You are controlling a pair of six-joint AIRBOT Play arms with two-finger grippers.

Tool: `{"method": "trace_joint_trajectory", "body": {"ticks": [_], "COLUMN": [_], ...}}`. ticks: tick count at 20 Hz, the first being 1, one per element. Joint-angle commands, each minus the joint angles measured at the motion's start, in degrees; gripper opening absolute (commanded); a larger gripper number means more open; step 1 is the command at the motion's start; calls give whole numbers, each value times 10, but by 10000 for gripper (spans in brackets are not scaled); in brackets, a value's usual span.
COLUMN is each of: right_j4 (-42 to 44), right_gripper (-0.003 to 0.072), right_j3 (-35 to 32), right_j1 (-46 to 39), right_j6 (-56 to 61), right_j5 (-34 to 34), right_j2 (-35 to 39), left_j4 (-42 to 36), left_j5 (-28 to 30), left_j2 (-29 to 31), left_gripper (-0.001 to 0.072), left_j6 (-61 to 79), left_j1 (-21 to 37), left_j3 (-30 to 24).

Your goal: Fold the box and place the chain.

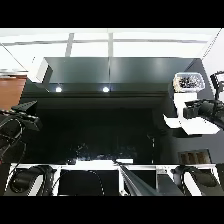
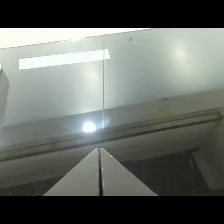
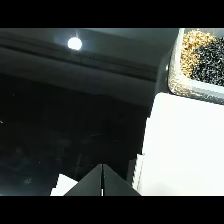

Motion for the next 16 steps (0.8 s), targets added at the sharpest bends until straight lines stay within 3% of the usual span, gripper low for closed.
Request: {"method": "trace_joint_trajectory", "body": {"ticks": [1, 8, 10, 12, 16], "right_j4": [0, -4, -71, -110, -111], "right_gripper": [21, 20, 21, 21, 21], "right_j3": [0, 0, 0, 0, 0], "right_j1": [0, 0, 0, 0, 0], "right_j6": [0, -12, -133, -148, -148], "right_j5": [0, -2, -26, -30, -31], "right_j2": [0, 0, 0, 0, 0], "left_j4": [0, 0, 0, 0, 0], "left_j5": [0, 0, 0, 0, 0], "left_j2": [1, 1, 1, 1, 1], "left_gripper": [29, 29, 29, 29, 29], "left_j6": [0, 0, 0, 0, 0], "left_j1": [0, 0, 0, 0, 0], "left_j3": [0, 0, 0, 0, 0]}}
